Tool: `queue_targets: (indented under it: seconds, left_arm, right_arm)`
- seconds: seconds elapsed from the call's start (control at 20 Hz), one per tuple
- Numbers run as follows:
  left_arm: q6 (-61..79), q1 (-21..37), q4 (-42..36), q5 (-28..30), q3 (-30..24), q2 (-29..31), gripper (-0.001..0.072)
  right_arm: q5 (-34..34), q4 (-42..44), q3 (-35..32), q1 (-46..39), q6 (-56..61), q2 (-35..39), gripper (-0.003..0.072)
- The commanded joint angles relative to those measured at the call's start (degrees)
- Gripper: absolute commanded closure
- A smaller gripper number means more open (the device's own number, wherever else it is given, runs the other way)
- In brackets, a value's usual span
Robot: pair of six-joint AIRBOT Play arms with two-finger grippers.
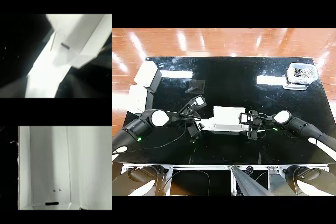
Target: Fold the box and place the chain.
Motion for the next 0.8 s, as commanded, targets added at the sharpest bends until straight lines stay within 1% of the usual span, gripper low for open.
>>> queue_targets:
  seconds: [0.0,0.15,0.2,0.25,0.3,0.35,0.45,0.5,0.6,0.65,0.7,0.75]
  left_arm:
    - [5.75,0.13,3.41,-0.11,-0.09,-1.36,0.0075]
    - [8.13,-0.2,3.32,-0.63,0.0,-1.31,0.0076]
    - [9.81,-0.68,3.39,-1.6,-0.02,-1.31,0.0077]
    - [14.53,-0.94,3.28,-4.11,-0.04,-1.31,0.0078]
    - [18.21,-0.96,2.4,-4.74,-0.11,-1.38,0.0085]
    - [20.59,-0.9,1.29,-3.65,-0.11,-1.4,0.0085]
    - [24.87,-0.83,-2.03,0.68,-0.11,-1.46,0.0091]
    - [28.0,-0.83,-4.46,1.31,-0.11,-1.81,0.0093]
    - [29.55,-0.83,-7.43,1.4,-0.11,-3.5,0.0096]
    - [29.55,-0.83,-9.2,1.42,-0.11,-4.85,0.0118]
    - [30.14,-0.83,-11.13,1.42,-0.11,-6.16,0.0159]
    - [31.82,-0.85,-12.98,1.57,-0.11,-7.37,0.0159]
  right_arm:
    - [0.2,-0.09,0.02,0.15,-0.13,0.04,0.0062]
    - [0.22,-0.09,0.02,0.15,-0.13,0.04,0.0061]
    - [0.22,-0.09,0.02,0.15,-0.11,0.04,0.0061]
    - [0.22,-0.09,0.02,0.15,-0.13,0.04,0.0061]
    - [0.22,-0.09,0.02,0.15,-0.11,0.04,0.0061]
    - [0.24,-0.11,0.02,0.15,-0.13,0.04,0.0062]
    - [0.26,-0.15,0.02,0.15,-0.13,0.04,0.0061]
    - [0.26,-0.13,0.02,0.15,-0.13,0.04,0.0061]
    - [0.26,-0.13,0.02,0.15,-0.11,0.04,0.0061]
    - [0.26,-0.13,0.02,0.15,-0.13,0.04,0.0062]
    - [0.26,-0.13,0.02,0.15,-0.13,0.04,0.0061]
    - [0.26,-0.13,0.02,0.15,-0.11,0.04,0.0061]
